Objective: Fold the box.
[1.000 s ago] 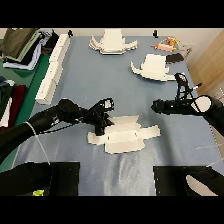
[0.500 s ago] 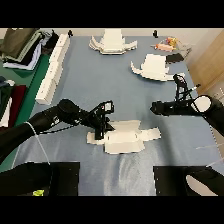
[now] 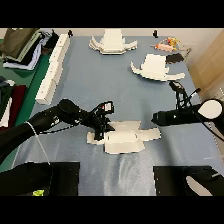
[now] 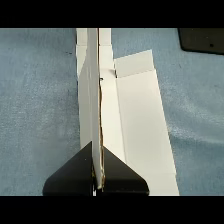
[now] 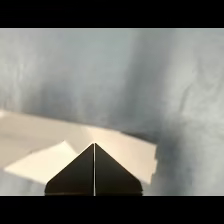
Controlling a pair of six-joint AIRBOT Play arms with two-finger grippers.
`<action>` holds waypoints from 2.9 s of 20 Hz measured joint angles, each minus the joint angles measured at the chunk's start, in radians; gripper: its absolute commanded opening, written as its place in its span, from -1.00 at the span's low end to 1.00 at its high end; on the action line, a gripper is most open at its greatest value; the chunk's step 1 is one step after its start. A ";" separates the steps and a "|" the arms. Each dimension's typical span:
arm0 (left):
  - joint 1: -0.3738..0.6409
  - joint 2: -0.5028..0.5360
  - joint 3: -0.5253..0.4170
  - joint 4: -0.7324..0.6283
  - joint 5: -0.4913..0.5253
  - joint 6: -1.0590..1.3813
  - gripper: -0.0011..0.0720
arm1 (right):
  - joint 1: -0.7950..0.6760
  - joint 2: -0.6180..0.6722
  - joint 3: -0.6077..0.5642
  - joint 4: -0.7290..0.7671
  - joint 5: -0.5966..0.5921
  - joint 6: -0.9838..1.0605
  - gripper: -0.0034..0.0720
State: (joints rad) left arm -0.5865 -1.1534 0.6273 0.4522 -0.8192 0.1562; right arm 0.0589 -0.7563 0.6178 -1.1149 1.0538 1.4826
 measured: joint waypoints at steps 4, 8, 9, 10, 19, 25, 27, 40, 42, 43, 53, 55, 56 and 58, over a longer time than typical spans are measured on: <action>0.000 0.000 0.000 0.000 -0.001 0.000 -0.93 | 0.199 0.139 -0.063 -0.004 0.098 -0.106 -0.84; 0.000 0.000 0.000 0.000 -0.001 0.000 -0.93 | 0.493 0.179 -0.158 -0.068 0.074 -0.246 0.94; 0.000 0.000 0.000 0.000 -0.002 0.000 -0.93 | 0.562 0.172 -0.179 -0.115 0.039 -0.274 0.94; 0.000 0.000 0.000 0.000 -0.001 0.000 -0.93 | 0.618 0.159 -0.194 -0.164 -0.004 -0.295 0.94; 0.000 0.000 0.000 0.000 -0.001 0.000 -0.93 | 0.780 -0.010 -0.235 -0.490 -0.320 -0.260 0.88; 0.000 0.000 0.000 0.000 -0.002 0.000 -0.93 | 0.787 -0.010 -0.236 -0.662 -0.342 -0.038 0.70; 0.000 0.000 0.000 0.000 -0.001 0.000 -0.93 | 0.789 0.012 -0.236 -0.682 -0.329 -0.003 0.70; 0.000 0.000 0.000 0.000 -0.001 0.000 -0.93 | 0.735 0.117 -0.236 -0.705 -0.307 -0.010 0.99; 0.000 0.000 0.000 0.000 -0.001 0.000 -0.93 | 0.679 0.109 -0.237 -0.653 -0.333 -0.128 0.99; 0.000 0.000 0.000 0.000 -0.001 0.000 -0.93 | 0.643 0.105 -0.237 -0.606 -0.342 -0.210 0.99; 0.000 0.000 0.000 0.000 -0.001 0.000 -0.93 | 0.243 -0.127 -0.138 0.077 -0.235 -1.188 0.99; 0.000 0.000 0.000 0.000 -0.001 0.000 -0.93 | 0.218 -0.181 -0.119 0.127 -0.206 -1.255 0.99; 0.000 0.000 0.000 0.000 -0.001 0.000 -0.93 | 0.209 -0.203 -0.113 0.143 -0.197 -1.278 0.99; 0.000 0.000 0.000 0.000 -0.001 0.000 -0.93 | 0.201 -0.228 -0.106 0.170 -0.192 -1.306 0.98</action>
State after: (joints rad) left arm -0.5865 -1.1534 0.6273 0.4522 -0.8204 0.1562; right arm 0.2604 -0.9844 0.5114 -0.9451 0.8623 0.1764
